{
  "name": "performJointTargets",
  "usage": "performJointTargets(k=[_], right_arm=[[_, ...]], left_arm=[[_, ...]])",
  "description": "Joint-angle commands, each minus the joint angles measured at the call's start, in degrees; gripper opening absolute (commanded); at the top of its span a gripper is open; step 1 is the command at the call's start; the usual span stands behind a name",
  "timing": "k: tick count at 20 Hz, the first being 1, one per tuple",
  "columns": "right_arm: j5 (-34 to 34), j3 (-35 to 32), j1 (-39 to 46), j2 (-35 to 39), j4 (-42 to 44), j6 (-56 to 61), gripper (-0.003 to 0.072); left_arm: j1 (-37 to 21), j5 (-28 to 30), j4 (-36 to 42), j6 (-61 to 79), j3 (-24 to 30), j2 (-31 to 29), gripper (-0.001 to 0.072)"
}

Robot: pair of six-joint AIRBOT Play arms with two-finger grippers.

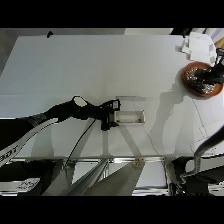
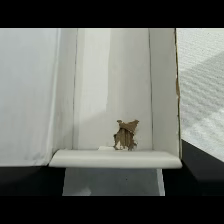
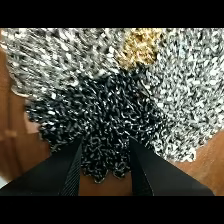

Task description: Fold the box and place the chain.

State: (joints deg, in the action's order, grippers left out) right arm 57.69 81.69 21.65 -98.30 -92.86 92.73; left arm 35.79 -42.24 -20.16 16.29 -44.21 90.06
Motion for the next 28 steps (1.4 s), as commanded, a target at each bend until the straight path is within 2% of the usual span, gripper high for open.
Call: performJointTargets(k=[1,7,8,9,10,11,12,15,19,23,25,28], right_arm=[[0.2,0.2,0.5,-1.9,-0.3,0.0,0.0292],[-1.2,0.2,0.5,-4.0,-0.1,0.5,0.0279],[-1.2,0.2,0.5,-4.0,-0.1,0.7,0.0199],[-1.2,0.2,0.5,-4.0,-0.1,0.7,0.0159],[-1.2,0.2,0.5,-4.0,-0.1,0.7,0.0156],[-1.1,0.2,0.5,-4.0,-0.1,0.7,0.0067],[-0.9,0.2,0.5,-3.8,-0.1,0.6,0.0018],[-0.3,0.2,0.5,-2.0,-0.2,0.1,0.0018],[0.9,0.2,0.5,4.0,-0.1,-3.6,0.0018],[5.3,0.2,0.5,10.5,0.9,-9.0,0.0018],[8.5,0.2,0.5,13.9,3.7,-12.2,0.0018],[13.7,0.2,0.4,19.5,12.2,-17.8,0.0018]], left_arm=[[0.0,0.0,0.0,0.0,0.0,0.0,0.0321],[0.0,0.0,0.0,0.0,0.0,0.0,0.0321],[0.0,0.0,0.0,0.0,0.0,0.0,0.0321],[0.0,0.0,0.0,0.0,0.0,0.0,0.0321],[0.0,0.0,0.0,0.0,0.0,0.0,0.0321],[0.0,0.0,0.0,0.0,0.0,0.0,0.0321],[0.0,0.0,0.0,0.0,0.0,0.0,0.0321],[0.0,0.0,0.0,0.0,0.0,0.0,0.0321],[0.0,0.0,0.0,0.0,0.0,0.0,0.0321],[0.0,0.0,0.0,0.0,0.0,0.0,0.0321],[0.0,0.0,0.0,0.0,0.0,0.0,0.0321],[0.0,0.0,0.0,0.0,0.0,0.0,0.0321]])
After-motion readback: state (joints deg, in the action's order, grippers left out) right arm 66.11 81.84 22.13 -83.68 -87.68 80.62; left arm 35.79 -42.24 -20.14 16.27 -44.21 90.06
